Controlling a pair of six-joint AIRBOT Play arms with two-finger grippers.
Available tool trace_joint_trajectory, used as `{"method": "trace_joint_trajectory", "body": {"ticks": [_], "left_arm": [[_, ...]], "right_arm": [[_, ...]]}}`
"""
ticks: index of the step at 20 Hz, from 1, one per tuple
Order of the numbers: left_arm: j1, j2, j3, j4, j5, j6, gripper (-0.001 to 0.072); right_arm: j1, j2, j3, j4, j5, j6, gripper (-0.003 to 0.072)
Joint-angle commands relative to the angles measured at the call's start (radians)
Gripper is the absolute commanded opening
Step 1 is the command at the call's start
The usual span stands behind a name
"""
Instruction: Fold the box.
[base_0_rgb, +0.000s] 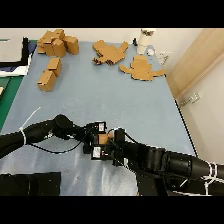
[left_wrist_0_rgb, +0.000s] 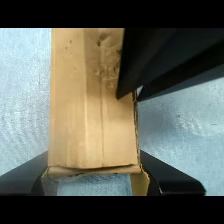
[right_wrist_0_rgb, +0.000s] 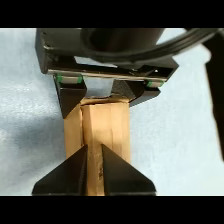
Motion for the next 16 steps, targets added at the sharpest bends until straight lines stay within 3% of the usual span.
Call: {"method": "trace_joint_trajectory", "body": {"ticks": [1, 8, 11, 14, 16], "left_arm": [[0.000, 0.000, 0.000, -0.001, 0.003, -0.001, 0.0512], [0.000, 0.000, 0.000, -0.001, 0.003, -0.001, 0.0512], [0.000, 0.000, 0.000, -0.001, 0.003, -0.001, 0.0512], [0.000, 0.000, 0.000, -0.001, 0.003, -0.001, 0.0512], [0.000, 0.000, 0.000, -0.001, 0.003, -0.001, 0.0512]], "right_arm": [[0.000, -0.007, -0.006, 0.034, 0.000, 0.001, 0.0138], [0.000, -0.017, -0.002, 0.047, 0.000, 0.001, 0.0139], [0.000, 0.045, 0.035, 0.126, -0.030, 0.011, 0.0149], [-0.001, 0.143, 0.053, 0.209, -0.130, 0.210, 0.0145], [-0.012, 0.173, 0.052, 0.315, -0.203, 0.430, 0.0004]]}}
